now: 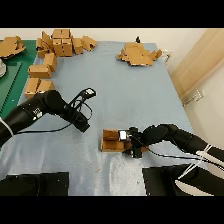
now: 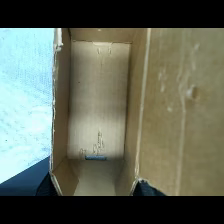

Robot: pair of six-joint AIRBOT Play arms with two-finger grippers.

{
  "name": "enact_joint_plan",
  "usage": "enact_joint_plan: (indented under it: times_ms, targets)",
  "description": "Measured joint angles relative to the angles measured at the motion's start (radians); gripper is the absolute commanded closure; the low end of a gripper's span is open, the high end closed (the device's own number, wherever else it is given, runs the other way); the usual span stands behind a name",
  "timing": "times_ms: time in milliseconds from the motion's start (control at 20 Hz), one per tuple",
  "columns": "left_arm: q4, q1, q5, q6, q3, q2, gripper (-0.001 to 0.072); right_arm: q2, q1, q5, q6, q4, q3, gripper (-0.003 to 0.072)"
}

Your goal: Fold the box.

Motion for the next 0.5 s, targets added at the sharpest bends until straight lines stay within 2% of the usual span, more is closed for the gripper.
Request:
enact_joint_plan:
  times_ms: [200,500]
  targets:
    - [-0.121,0.025,0.050,0.283,-0.035,-0.038,0.0700,0.000,0.000,0.003,-0.002,-0.005,0.000,0.0192]
    - [-0.280,-0.069,0.061,0.580,-0.162,0.014,0.0700,0.001,0.021,0.011,-0.003,-0.029,0.002,0.0191]
